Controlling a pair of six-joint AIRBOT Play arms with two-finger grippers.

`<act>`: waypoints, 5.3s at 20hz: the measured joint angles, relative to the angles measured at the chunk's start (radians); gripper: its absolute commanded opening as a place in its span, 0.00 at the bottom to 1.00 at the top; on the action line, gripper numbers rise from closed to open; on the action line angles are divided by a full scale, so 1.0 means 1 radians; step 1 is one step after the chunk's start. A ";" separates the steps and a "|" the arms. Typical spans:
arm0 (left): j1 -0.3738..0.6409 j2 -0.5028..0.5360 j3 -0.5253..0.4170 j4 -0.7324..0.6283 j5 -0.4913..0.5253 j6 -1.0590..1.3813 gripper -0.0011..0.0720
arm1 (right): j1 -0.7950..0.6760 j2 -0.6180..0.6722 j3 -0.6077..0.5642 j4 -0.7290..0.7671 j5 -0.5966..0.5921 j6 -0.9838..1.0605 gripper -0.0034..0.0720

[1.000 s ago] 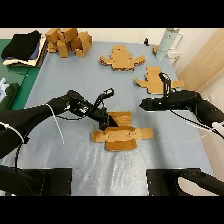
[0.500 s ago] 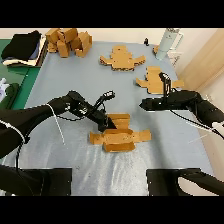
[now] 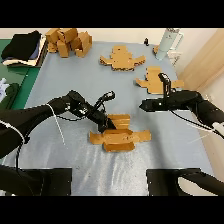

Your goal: Fold the box.

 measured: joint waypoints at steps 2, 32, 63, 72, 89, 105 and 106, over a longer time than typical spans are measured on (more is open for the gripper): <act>0.000 0.000 0.000 0.001 0.001 0.001 0.03 | 0.029 0.045 -0.002 -0.047 -0.072 0.031 0.05; -0.002 -0.001 0.000 -0.003 0.004 0.000 0.03 | 0.846 0.183 -0.248 -0.965 0.132 0.204 0.89; -0.002 -0.001 0.000 -0.003 0.002 0.000 0.03 | 0.397 0.174 -0.199 -0.269 0.005 -0.669 1.00; -0.002 -0.001 0.000 -0.003 0.003 0.000 0.04 | 0.356 0.027 -0.199 -0.119 0.018 -0.905 1.00; -0.002 -0.001 0.000 -0.003 0.003 0.000 0.03 | 0.356 -0.018 -0.199 -0.058 0.034 -0.933 0.99; -0.002 -0.001 0.000 -0.003 0.003 0.000 0.03 | 0.370 -0.041 -0.199 -0.085 0.002 -0.937 0.97; -0.002 -0.001 0.000 -0.003 0.004 0.000 0.04 | 0.370 -0.042 -0.199 -0.089 0.002 -0.937 0.97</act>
